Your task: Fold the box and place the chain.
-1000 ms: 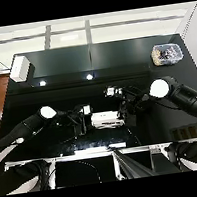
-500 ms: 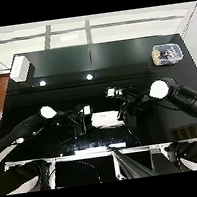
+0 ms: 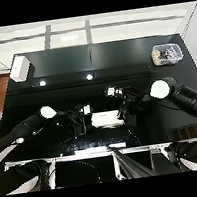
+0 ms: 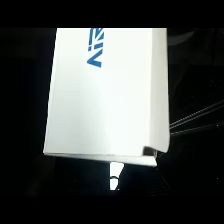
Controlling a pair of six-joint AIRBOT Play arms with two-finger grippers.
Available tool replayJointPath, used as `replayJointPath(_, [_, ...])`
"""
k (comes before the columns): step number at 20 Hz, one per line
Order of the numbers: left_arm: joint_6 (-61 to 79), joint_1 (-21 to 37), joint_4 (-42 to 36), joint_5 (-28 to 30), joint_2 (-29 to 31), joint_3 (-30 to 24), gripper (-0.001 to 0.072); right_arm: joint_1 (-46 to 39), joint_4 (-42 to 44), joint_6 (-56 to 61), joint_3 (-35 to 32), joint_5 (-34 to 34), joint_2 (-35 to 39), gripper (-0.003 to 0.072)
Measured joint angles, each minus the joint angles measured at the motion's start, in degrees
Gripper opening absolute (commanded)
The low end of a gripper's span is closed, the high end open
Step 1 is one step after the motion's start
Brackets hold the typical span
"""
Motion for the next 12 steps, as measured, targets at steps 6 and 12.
replayJointPath(6, [0.1,0.0,0.0,0.0,0.0,0.0,0.0461,-0.1,0.2,0.2,0.2,-0.2,0.1,0.0442])
replayJointPath(12, [0.1,0.0,0.0,0.0,0.0,0.0,0.0461,-0.1,-0.6,0.4,0.2,-2.2,0.1,0.0299])
